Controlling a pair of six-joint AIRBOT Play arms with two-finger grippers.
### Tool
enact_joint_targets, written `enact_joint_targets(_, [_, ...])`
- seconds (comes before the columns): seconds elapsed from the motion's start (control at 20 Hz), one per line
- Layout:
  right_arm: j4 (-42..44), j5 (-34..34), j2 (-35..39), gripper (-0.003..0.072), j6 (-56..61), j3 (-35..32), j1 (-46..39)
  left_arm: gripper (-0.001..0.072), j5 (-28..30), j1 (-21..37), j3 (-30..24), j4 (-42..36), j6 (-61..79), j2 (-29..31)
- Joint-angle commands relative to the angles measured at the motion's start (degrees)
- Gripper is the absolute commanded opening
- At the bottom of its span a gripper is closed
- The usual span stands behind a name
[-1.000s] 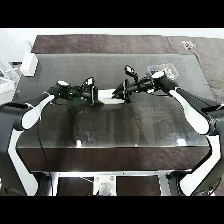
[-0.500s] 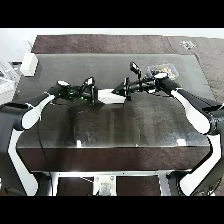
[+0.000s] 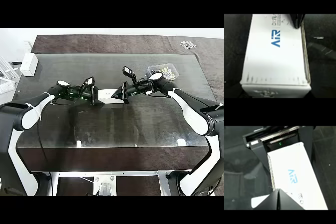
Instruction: Fold the box and place the chain.
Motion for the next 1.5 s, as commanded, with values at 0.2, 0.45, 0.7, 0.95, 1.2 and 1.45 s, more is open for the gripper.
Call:
enact_joint_targets(0.2, [-0.2, -2.36, 5.92, 0.0011, 1.55, 0.35, -0.57, 0.0393, 0.0, 0.07, 0.02, -0.04, 0.11, 0.02])
enact_joint_targets(0.45, [0.37, -2.47, 18.88, 0.0011, 8.07, -0.7, -3.1, 0.0393, -0.07, 0.07, 0.02, -0.39, 0.11, 0.09])
enact_joint_targets(0.7, [0.57, -9.9, 28.63, 0.0011, 14.03, -9.25, -7.41, 0.0393, -0.04, 0.07, 0.0, -3.67, 0.09, 0.11])
enact_joint_targets(0.95, [0.55, -12.07, 32.35, 0.0011, 15.56, -14.93, -9.46, 0.0018, -0.44, 2.01, 0.13, -3.3, -3.54, 3.58])
enact_joint_targets(1.2, [0.55, -12.04, 35.23, 0.0011, 18.99, -15.15, -10.4, 0.0014, 2.62, 7.39, -2.45, -0.7, -14.86, 12.85])
enact_joint_targets(1.45, [0.52, -12.07, 36.5, 0.0011, 22.16, -15.17, -10.45, 0.0014, 17.77, 14.82, -14.64, -0.79, -19.06, 27.47])
